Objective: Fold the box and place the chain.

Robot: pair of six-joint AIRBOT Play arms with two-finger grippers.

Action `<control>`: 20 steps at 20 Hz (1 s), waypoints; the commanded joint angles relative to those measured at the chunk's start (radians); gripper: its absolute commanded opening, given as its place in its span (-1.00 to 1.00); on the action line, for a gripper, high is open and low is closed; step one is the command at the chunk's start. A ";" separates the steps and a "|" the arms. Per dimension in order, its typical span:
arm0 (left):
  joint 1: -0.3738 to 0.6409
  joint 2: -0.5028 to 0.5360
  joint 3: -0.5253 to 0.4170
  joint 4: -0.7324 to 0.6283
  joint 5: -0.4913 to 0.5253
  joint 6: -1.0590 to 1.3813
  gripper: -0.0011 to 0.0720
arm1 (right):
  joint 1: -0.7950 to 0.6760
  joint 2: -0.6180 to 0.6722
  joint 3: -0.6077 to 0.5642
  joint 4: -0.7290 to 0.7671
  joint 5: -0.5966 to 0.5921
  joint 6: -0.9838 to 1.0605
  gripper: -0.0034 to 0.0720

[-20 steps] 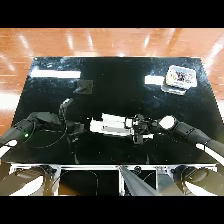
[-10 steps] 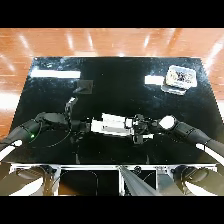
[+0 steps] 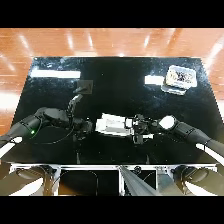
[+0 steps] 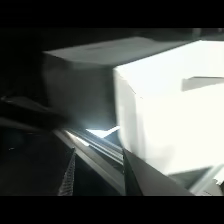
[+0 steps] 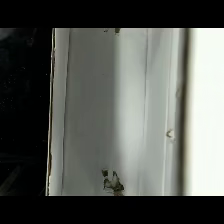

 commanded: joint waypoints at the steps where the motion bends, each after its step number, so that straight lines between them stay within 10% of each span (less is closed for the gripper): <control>1: -0.001 0.000 0.043 -0.008 0.050 0.000 0.20 | 0.001 0.000 0.000 0.000 0.000 0.000 0.53; 20: -0.013 0.000 0.050 -0.057 0.074 -0.001 0.44 | 0.001 0.000 0.000 0.000 0.000 0.000 0.53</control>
